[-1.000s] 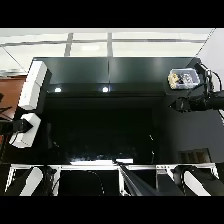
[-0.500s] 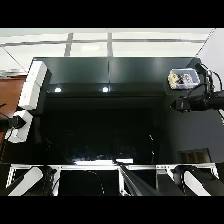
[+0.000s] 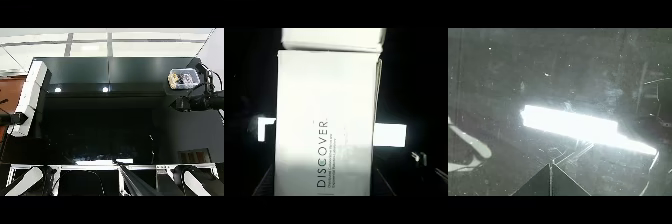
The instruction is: Fold the box and place the chain.
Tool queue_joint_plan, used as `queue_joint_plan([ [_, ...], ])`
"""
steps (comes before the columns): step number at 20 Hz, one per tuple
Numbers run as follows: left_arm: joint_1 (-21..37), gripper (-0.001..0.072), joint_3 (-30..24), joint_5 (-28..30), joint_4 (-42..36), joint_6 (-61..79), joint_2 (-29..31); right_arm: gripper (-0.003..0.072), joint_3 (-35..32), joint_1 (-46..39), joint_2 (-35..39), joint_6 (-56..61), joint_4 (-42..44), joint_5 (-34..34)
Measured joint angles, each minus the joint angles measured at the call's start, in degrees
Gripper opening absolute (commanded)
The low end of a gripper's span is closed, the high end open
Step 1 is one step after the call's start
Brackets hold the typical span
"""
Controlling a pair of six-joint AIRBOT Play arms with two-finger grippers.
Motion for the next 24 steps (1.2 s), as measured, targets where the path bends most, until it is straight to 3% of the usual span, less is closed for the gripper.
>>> queue_joint_plan([
  [4, -0.8, 0.0339, 0.0, 3.0, -2.3, 2.5, -0.7, 0.0013, 0.0, 0.0, 0.0, 0.6, 0.0, 0.2],
  [5, -0.9, 0.0432, 0.0, 3.5, -2.9, 2.9, -1.1, 0.0013, 0.0, 0.0, 0.0, 0.8, 0.0, 0.3],
  [6, -0.9, 0.0619, 0.0, 3.9, -3.6, 3.0, -1.5, 0.0013, 0.0, 0.0, 0.0, 0.8, 0.0, 0.3],
  [7, -1.0, 0.0720, 0.0, 4.0, -4.2, 3.3, -1.9, 0.0013, 0.0, 0.0, 0.0, 0.8, 0.0, 0.3],
  [12, -2.1, 0.0720, 3.7, 2.5, -6.2, 3.0, -1.7, 0.0012, 0.0, 0.0, 0.0, 1.0, 0.0, 0.3],
  [18, -10.2, 0.0709, 14.8, -9.7, -7.8, -0.3, 2.4, 0.0013, 0.0, 2.1, 0.0, 0.7, -1.6, -0.5],
  [19, -12.6, 0.0596, 16.1, -10.8, -8.3, -1.8, 3.3, 0.0013, 0.0, 3.0, 0.0, 0.6, -2.1, -1.1],
  [21, -17.6, 0.0020, 17.7, -11.9, -9.9, -6.1, 5.1, 0.0013, 0.0, 5.0, 0.0, 0.2, -2.6, -2.8],
  [24, -26.6, 0.0019, 18.3, -13.8, -11.7, -11.5, 6.6, 0.0012, 0.0, 8.2, 0.0, -1.0, -3.0, -8.3],
])
